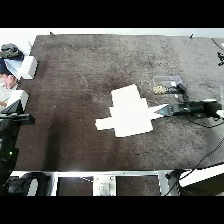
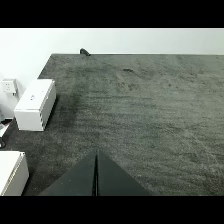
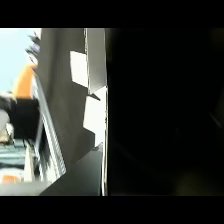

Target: Fold the box and place the chain.

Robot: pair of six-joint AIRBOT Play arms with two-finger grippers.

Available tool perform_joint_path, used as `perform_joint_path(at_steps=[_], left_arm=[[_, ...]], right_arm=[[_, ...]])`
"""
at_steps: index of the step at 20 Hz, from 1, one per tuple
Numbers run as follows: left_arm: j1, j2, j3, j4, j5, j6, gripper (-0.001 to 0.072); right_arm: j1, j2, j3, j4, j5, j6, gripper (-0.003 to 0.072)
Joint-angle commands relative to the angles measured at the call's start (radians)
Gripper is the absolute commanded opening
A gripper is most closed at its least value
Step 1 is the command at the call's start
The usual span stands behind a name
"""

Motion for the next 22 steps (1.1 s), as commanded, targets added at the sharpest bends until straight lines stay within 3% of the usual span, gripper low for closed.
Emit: perform_joint_path(at_steps=[1,4,9,12,13,14,15,22], left_arm=[[0.001,0.001,0.0,0.0,0.0,0.0,0.0012],[0.001,0.0,0.0,0.0,0.0,0.0,0.0012],[0.001,0.001,0.001,0.0,-0.009,-0.006,0.0013],[0.001,0.0,0.001,0.0,-0.084,-0.003,0.0015],[0.001,0.0,0.001,0.001,-0.122,0.016,0.0189],[0.001,0.0,0.001,0.0,-0.159,0.028,0.0501],[0.001,0.0,0.001,0.0,-0.192,0.027,0.0596],[0.001,-0.042,0.036,-0.002,-0.36,0.026,0.0596]], right_arm=[[0.218,0.035,-0.067,0.333,-0.178,-0.048,-0.0015],[0.398,0.067,-0.066,0.432,-0.429,-0.039,-0.0016],[0.548,0.119,-0.067,0.362,-0.723,0.055,-0.0016],[0.586,0.12,-0.068,0.293,-0.84,0.105,-0.0016],[0.595,0.124,-0.069,0.293,-0.866,0.105,-0.0016],[0.603,0.133,-0.069,0.293,-0.892,0.105,-0.0016],[0.611,0.141,-0.069,0.292,-0.909,0.106,-0.0016],[0.618,0.188,-0.094,0.235,-0.961,0.183,-0.0016]])
